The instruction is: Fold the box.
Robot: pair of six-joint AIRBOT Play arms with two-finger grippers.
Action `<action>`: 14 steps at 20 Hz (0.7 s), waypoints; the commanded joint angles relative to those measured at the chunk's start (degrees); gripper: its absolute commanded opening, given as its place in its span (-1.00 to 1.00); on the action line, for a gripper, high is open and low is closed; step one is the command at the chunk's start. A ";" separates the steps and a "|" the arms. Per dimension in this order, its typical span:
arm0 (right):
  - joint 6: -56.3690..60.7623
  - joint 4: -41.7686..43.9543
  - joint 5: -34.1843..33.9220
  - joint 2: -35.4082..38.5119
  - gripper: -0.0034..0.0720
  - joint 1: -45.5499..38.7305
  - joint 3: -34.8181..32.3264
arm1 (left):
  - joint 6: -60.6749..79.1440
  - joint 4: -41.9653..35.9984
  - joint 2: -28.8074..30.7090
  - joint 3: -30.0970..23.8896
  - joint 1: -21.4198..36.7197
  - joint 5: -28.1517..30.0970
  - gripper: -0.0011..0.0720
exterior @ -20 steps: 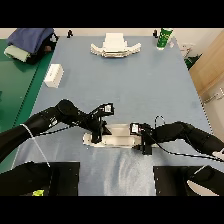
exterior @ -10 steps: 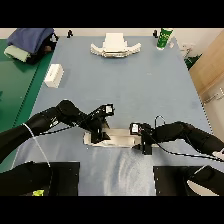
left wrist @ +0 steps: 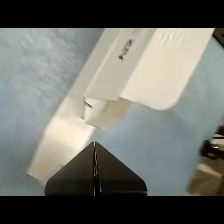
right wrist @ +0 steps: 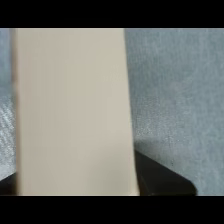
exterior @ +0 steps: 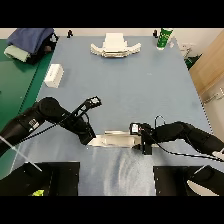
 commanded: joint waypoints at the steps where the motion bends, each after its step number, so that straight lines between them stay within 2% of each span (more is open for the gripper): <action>1: -0.02 0.00 -0.04 -0.02 0.44 0.04 -0.02 | -10.99 -8.50 1.57 0.11 -2.86 -0.15 -0.93; 2: -0.02 -0.02 -0.07 -0.02 0.43 0.02 -0.02 | -11.45 -11.63 0.35 0.37 -4.98 3.72 -0.93; 4: 0.00 -0.02 -0.07 -0.02 0.44 0.02 -0.02 | -13.79 -13.09 -3.45 2.08 -8.44 11.43 -0.93; 8: -0.02 -0.02 -0.07 -0.02 0.44 0.04 -0.02 | -21.75 -13.16 -11.17 6.25 -8.74 21.14 -0.93; 10: -0.02 -0.02 -0.04 -0.02 0.44 0.02 -0.02 | -24.13 -13.11 -14.16 6.88 -8.22 22.67 -0.93; 14: -0.02 -0.09 -0.07 -0.02 0.43 0.02 -0.02 | -29.11 -11.63 -20.85 6.86 -6.60 19.43 -0.93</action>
